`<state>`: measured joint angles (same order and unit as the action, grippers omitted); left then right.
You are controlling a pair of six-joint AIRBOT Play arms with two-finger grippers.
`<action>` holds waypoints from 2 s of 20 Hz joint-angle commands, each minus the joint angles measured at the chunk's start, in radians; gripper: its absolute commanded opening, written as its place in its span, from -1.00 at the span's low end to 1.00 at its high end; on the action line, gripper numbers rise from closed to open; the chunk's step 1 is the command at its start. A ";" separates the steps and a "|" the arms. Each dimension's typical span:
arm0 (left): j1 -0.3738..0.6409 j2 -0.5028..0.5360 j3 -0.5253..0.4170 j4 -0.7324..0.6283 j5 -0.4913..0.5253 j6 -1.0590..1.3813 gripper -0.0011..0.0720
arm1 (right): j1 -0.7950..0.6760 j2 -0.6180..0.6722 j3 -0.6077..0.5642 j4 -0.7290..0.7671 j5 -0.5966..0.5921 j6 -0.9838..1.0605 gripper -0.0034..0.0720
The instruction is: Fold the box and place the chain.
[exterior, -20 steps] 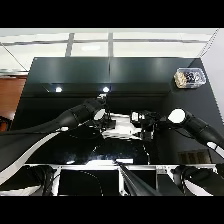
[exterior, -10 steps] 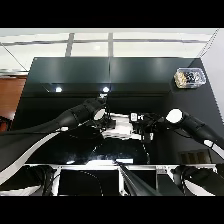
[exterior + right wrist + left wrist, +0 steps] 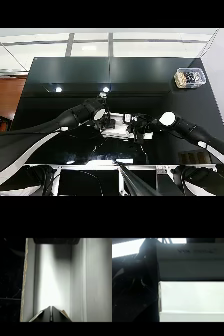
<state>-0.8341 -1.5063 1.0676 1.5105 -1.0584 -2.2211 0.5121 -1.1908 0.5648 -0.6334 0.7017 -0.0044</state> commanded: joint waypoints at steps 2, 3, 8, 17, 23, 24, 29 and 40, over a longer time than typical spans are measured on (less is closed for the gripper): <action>0.000 0.000 0.000 -0.001 0.002 0.000 -0.88 | 0.013 -0.005 0.000 0.016 -0.033 0.009 -0.86; 0.000 0.000 0.000 -0.002 0.002 0.000 -0.88 | 0.013 -0.005 0.000 0.016 -0.033 0.022 -0.82; 0.000 0.000 0.000 -0.004 0.001 0.000 -0.88 | 0.013 -0.005 0.000 -0.002 -0.058 0.092 -0.53; 0.000 0.000 0.000 -0.004 -0.002 0.000 -0.88 | -0.243 0.196 0.016 -0.245 0.014 0.687 -0.86; 0.000 0.000 0.000 -0.004 -0.002 0.000 -0.88 | -0.642 0.193 -0.032 -0.307 0.099 1.315 -0.86; 0.000 0.000 0.000 -0.004 -0.001 0.000 -0.88 | -0.675 0.190 -0.044 -0.306 0.146 1.337 -0.86; 0.000 0.000 0.000 -0.004 0.002 0.000 -0.88 | -0.701 0.105 -0.077 -0.256 0.401 1.309 -0.86; 0.000 0.000 0.000 -0.004 0.003 0.000 -0.88 | -0.486 -0.154 -0.075 0.369 0.473 0.761 -0.86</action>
<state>-0.8341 -1.5063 1.0676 1.5066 -1.0573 -2.2215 -0.0010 -1.3163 0.4862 -0.4850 1.1469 0.9325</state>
